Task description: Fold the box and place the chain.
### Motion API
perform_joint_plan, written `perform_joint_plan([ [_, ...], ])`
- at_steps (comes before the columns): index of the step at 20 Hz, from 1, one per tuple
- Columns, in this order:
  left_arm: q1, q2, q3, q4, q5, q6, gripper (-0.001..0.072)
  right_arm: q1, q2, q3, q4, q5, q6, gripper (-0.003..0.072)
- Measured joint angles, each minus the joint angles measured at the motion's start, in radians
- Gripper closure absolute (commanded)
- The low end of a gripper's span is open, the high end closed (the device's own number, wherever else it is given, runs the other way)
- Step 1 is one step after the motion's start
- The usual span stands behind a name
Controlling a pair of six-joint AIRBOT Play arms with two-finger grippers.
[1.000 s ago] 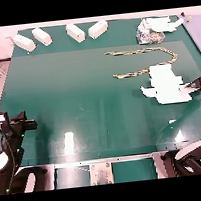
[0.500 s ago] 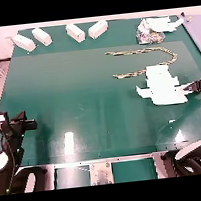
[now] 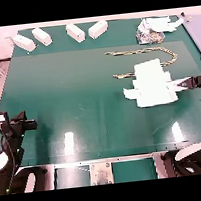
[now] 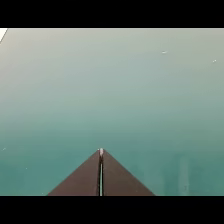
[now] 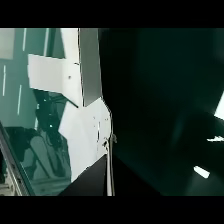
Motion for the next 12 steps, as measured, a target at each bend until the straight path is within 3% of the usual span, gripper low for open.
perform_joint_plan([
  [8, 0.0, 0.0, 0.0, 0.0, 0.0, 0.0, 0.069, 0.3, 0.206, -0.159, 0.214, -0.018, 0.002, 0.0683],
  [12, 0.0, 0.0, 0.0, 0.0, 0.0, 0.0, 0.0691, 0.484, 0.229, -0.205, 0.291, -0.131, 0.032, 0.0684],
])
